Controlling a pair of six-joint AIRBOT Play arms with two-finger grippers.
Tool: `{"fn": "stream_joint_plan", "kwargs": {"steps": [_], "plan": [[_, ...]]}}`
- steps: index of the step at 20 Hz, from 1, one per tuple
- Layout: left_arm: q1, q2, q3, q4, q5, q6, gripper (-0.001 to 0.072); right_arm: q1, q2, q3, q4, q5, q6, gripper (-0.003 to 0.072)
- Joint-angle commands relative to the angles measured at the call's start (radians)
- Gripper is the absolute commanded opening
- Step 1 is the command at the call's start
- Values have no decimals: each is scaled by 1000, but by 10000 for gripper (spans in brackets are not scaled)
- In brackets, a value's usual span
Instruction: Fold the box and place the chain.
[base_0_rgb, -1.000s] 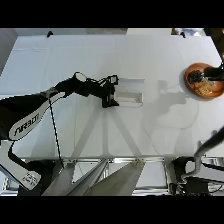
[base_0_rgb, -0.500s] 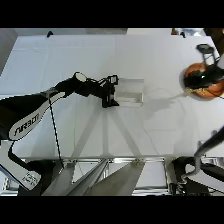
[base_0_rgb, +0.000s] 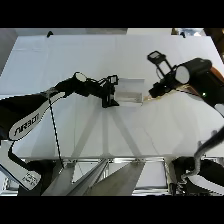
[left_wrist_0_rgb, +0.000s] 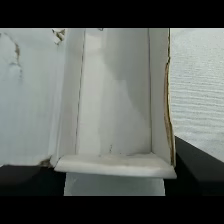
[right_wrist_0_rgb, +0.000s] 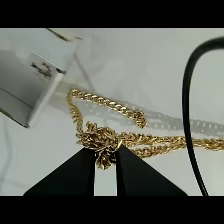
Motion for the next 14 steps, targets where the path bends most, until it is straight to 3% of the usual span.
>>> {"fn": "stream_joint_plan", "kwargs": {"steps": [1,9,14], "plan": [[0,0,0,0,0,0,157,103,-5,-2,25,-85,10,5],[0,0,0,0,0,0,157,166,-94,-1,187,-246,10,5],[0,0,0,0,0,0,157,166,-209,-1,179,-182,24,8]]}}
